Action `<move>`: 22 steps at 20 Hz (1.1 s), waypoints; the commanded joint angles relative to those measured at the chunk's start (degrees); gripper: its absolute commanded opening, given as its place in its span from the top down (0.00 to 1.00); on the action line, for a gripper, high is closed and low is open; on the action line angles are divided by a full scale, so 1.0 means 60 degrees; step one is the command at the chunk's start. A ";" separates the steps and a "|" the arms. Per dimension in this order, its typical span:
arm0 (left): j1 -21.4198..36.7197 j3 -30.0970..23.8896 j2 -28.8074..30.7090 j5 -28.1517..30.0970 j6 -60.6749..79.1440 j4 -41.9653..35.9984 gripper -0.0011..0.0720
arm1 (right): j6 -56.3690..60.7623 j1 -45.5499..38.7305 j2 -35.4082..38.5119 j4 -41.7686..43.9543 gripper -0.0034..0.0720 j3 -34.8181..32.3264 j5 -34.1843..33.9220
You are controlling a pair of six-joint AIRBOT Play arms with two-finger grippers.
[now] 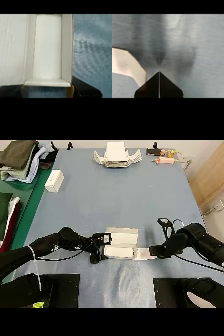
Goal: Fold the box.
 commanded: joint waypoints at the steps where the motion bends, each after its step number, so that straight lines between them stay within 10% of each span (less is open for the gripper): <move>1: 0.0000 0.0004 -0.0004 0.0004 0.0004 0.0004 0.34 | -0.0612 0.0317 -0.0153 0.1840 0.95 -0.0157 0.1107; 13: 0.0000 0.0007 -0.0004 0.0004 0.0004 0.0004 0.34 | -0.0922 0.0721 -0.0153 0.2164 0.94 0.0991 0.1206; 16: 0.0000 0.0007 -0.0004 0.0004 0.0004 0.0004 0.34 | -0.0914 0.0721 -0.0153 0.2142 0.60 0.1027 0.1129; 22: 0.0000 0.0007 -0.0004 0.0004 0.0004 0.0004 0.34 | -0.0911 0.0718 -0.0149 0.2007 0.61 0.1027 0.0718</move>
